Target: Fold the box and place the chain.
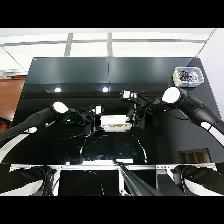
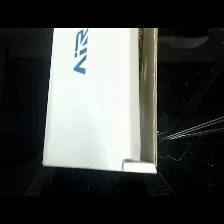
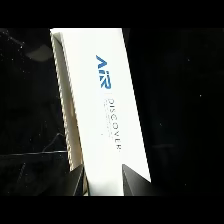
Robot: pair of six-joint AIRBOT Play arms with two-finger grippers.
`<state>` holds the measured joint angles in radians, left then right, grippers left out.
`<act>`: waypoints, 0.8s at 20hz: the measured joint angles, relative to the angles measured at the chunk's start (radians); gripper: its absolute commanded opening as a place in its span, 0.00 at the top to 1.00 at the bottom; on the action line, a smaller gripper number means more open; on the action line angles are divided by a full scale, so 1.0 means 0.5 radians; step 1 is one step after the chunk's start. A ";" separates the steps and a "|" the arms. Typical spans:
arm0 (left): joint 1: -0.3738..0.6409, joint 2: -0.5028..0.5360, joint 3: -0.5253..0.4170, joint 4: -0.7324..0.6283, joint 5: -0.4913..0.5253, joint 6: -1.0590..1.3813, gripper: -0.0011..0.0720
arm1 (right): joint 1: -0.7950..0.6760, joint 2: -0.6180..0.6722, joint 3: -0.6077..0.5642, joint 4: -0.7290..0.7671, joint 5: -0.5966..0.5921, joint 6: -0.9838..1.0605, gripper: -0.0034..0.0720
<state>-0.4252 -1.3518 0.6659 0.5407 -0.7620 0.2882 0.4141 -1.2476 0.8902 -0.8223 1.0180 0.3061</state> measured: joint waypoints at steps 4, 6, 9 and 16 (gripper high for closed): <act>-0.001 0.000 0.000 0.000 -0.001 0.000 0.47 | 0.000 -0.002 -0.001 -0.003 0.005 -0.001 0.60; 0.000 0.000 0.000 0.000 -0.001 0.000 0.47 | 0.000 -0.002 -0.007 -0.007 0.006 -0.002 0.60; -0.001 0.000 0.000 0.000 -0.001 0.000 0.47 | 0.000 -0.004 -0.013 -0.024 0.019 -0.004 0.60; -0.001 0.000 0.000 0.000 -0.001 -0.001 0.47 | 0.000 -0.004 -0.015 -0.068 0.037 0.000 0.45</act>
<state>-0.4255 -1.3518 0.6659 0.5407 -0.7624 0.2878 0.4141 -1.2495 0.8825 -0.8562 1.0363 0.3061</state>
